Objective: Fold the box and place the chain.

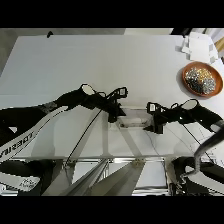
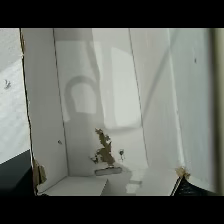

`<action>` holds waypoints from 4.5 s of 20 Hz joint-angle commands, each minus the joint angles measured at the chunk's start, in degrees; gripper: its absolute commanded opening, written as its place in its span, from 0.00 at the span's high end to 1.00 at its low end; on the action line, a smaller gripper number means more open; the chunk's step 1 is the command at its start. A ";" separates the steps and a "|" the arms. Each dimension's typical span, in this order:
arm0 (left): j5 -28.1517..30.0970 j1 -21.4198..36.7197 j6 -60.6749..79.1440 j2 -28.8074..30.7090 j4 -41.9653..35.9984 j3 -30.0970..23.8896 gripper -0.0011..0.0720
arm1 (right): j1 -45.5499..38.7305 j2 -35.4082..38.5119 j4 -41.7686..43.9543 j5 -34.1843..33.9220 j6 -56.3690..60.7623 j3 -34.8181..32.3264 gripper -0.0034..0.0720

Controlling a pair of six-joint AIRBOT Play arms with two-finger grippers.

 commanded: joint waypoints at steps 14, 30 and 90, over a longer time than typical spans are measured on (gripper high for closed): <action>0.02 0.00 0.02 -0.04 0.02 0.00 0.97 | 0.07 -0.55 -0.22 -1.07 -0.02 -0.04 0.46; 0.02 0.00 0.02 -0.04 0.02 0.00 0.97 | 0.04 -0.52 -0.22 0.00 0.04 -0.02 0.46; 14.16 -6.86 -21.55 14.19 8.79 -0.02 0.98 | 0.07 -0.50 -0.22 0.17 0.04 -0.02 0.46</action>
